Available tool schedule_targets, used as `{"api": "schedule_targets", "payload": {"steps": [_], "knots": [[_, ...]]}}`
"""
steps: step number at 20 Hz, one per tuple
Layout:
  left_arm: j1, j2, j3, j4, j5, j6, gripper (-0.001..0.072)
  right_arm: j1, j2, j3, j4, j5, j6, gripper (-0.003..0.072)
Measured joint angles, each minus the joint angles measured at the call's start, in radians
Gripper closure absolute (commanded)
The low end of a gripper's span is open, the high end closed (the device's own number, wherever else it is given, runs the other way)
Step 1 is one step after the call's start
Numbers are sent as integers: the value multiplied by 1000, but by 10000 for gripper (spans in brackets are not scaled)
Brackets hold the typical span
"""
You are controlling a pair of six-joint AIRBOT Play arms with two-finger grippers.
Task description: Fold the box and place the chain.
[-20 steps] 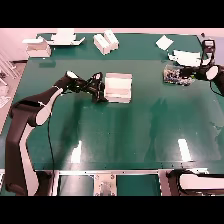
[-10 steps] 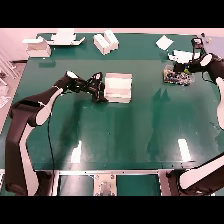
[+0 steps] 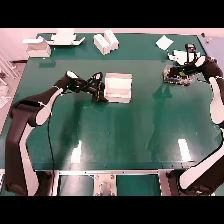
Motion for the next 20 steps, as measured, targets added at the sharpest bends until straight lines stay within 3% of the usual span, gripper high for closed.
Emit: {"api": "schedule_targets", "payload": {"steps": [4, 9, 20], "knots": [[0, 0, 0, 0, 0, 0, 305, 0, -14, 2, 1, 20, 2, 345], [0, 0, 0, 0, 0, 0, 305, 0, -27, 4, 0, 26, 4, 662], [0, 0, 0, 0, 0, 0, 305, 37, 54, 155, -36, 141, 37, 682]]}}
